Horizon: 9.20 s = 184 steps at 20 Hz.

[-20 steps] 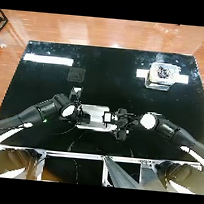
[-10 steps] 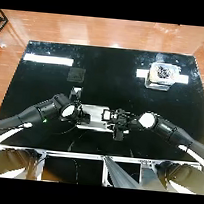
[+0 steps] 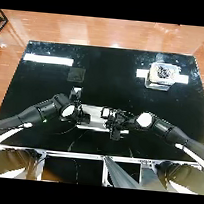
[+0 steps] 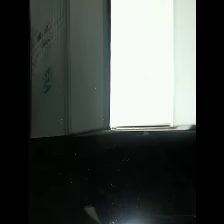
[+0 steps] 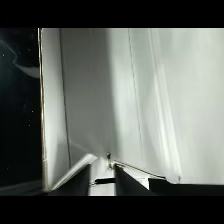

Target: Fold the box and place the chain.

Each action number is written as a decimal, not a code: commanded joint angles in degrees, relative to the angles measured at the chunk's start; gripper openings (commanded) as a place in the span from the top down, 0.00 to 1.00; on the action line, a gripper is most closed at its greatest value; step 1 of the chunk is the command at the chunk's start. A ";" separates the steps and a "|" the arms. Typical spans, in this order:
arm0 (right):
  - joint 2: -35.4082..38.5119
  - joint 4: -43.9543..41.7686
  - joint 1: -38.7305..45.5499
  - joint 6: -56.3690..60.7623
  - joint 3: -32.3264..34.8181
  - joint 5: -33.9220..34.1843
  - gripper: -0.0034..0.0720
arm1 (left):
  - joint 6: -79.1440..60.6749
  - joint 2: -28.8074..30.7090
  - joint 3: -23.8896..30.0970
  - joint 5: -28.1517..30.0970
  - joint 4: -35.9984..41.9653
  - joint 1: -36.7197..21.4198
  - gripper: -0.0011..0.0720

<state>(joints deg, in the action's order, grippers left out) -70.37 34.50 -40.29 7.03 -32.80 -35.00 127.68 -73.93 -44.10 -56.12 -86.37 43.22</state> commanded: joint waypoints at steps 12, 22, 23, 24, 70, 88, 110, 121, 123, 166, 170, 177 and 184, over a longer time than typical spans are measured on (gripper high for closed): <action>1.99 4.57 4.90 13.55 0.00 -3.78 0.88 | 0.04 -0.02 0.02 -0.24 0.09 -0.02 0.96; 12.09 11.65 41.68 58.58 0.72 -38.73 0.93 | 0.00 -0.02 0.02 -0.48 -0.15 -0.04 0.96; 12.07 12.81 43.60 62.73 1.75 -38.16 0.93 | 0.02 -0.02 0.02 -0.46 -0.15 -0.02 0.96; 12.07 13.55 44.68 66.93 3.02 -37.00 0.93 | 0.02 -0.02 0.02 -0.42 -0.15 -0.02 0.96; -0.70 41.40 -7.89 121.46 -14.27 -11.02 0.34 | -0.22 -0.02 0.02 -0.92 -0.15 0.09 0.96; -10.84 49.40 -12.33 133.66 -24.63 -23.41 0.49 | -0.20 -0.02 0.02 -0.90 -0.13 0.70 0.96; -12.28 50.03 -12.35 133.79 -25.16 -21.31 0.93 | -0.20 -0.02 0.02 -0.90 -0.11 0.70 0.96; -12.17 50.23 -12.33 133.31 -25.16 -21.86 0.39 | -0.20 -0.02 0.02 -0.94 -0.13 0.70 0.96; -12.17 50.23 -12.33 133.31 -25.16 -22.69 0.39 | -0.20 -0.02 0.02 -0.94 -0.09 0.70 0.96; -13.94 51.71 41.55 113.24 -49.77 -30.01 0.03 | -0.20 0.00 0.02 -1.31 -0.15 0.68 0.96; -27.08 44.33 42.88 123.16 -62.31 -32.26 0.21 | -0.17 0.00 0.02 -1.33 -0.13 0.68 0.96; -34.67 41.53 43.15 131.75 -66.23 -28.87 0.21 | -0.17 0.00 0.02 -1.44 -0.13 0.68 0.96; -35.19 38.58 43.15 137.96 -66.23 -26.80 0.27 | -0.20 0.00 0.02 -1.51 -0.13 0.66 0.96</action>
<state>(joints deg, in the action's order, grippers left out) -105.19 74.19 2.85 142.32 -98.85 -62.41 127.50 -73.93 -44.10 -57.54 -86.50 43.92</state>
